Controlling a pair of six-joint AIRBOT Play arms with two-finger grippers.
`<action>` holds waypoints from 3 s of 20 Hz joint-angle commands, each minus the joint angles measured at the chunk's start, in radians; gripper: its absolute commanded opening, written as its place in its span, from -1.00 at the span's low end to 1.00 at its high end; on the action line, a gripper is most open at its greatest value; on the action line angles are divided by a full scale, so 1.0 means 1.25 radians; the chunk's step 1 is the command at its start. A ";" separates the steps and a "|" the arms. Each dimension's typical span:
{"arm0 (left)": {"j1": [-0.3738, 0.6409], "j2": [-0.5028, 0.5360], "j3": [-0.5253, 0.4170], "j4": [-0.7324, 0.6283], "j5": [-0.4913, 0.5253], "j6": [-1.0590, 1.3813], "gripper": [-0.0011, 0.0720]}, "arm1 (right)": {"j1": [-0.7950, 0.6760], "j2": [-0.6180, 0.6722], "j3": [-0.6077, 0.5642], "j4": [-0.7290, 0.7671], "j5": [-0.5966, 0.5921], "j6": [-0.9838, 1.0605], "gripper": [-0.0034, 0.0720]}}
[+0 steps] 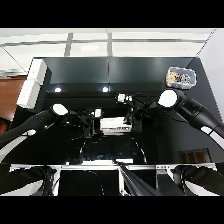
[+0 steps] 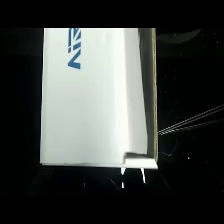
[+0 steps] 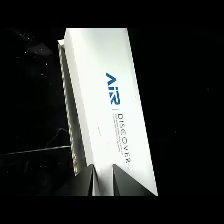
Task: Fold the box and place the chain.
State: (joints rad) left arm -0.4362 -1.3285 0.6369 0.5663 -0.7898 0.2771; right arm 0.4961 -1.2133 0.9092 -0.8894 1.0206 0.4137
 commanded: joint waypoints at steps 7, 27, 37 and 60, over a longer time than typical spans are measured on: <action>-0.001 -0.001 0.000 0.000 0.000 0.000 0.12 | 0.001 -0.009 -0.002 -0.001 0.002 0.023 -0.58; -0.001 -0.001 0.000 0.000 0.000 0.000 0.12 | 0.016 -0.011 -0.026 -0.004 0.033 0.042 -0.57; -0.001 -0.001 0.000 0.000 0.000 0.000 0.12 | -0.006 0.002 -0.012 -0.001 0.111 0.143 -0.57; -0.001 -0.001 0.000 0.000 0.000 0.000 0.12 | -0.092 -0.070 -0.226 0.466 -0.087 0.450 -0.88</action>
State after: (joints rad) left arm -0.4370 -1.3285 0.6369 0.5663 -0.7891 0.2771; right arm 0.3775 -1.2778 0.6296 -0.2806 0.9565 0.9737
